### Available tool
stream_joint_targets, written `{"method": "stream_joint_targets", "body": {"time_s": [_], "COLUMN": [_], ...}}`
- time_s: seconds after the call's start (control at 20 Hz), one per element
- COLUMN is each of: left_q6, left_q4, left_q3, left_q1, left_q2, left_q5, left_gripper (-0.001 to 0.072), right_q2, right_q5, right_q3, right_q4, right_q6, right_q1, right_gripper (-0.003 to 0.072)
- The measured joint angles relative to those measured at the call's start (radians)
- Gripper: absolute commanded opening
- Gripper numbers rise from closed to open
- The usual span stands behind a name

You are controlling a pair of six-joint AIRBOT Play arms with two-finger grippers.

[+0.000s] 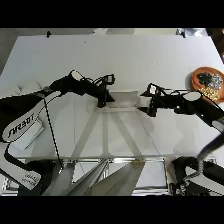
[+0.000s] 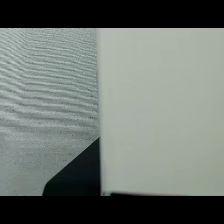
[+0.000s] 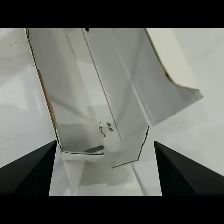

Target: Fold the box and place the chain.

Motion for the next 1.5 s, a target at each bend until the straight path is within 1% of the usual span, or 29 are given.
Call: {"method": "stream_joint_targets", "body": {"time_s": [0.45,0.9,1.2,1.5], "left_q6": [0.000,0.001,0.001,0.000], "left_q4": [0.000,0.000,0.000,0.000], "left_q3": [0.000,0.000,0.000,0.000], "left_q1": [0.000,0.000,0.000,0.000], "left_q2": [0.000,0.000,0.000,0.000], "left_q5": [0.000,0.000,0.000,0.000], "left_gripper": [0.0010,0.0010,0.0010,0.0010], "right_q2": [-0.127,-0.143,-0.132,-0.131], "right_q5": [0.111,0.191,0.193,0.124], "right_q3": [0.105,0.132,0.133,0.133], "right_q4": [-0.029,-0.069,-0.077,-0.075], "right_q6": [-0.019,0.004,0.030,0.047], "right_q1": [-0.026,-0.037,-0.037,-0.037], "right_gripper": [0.0672,0.0672,0.0672,0.0672]}}
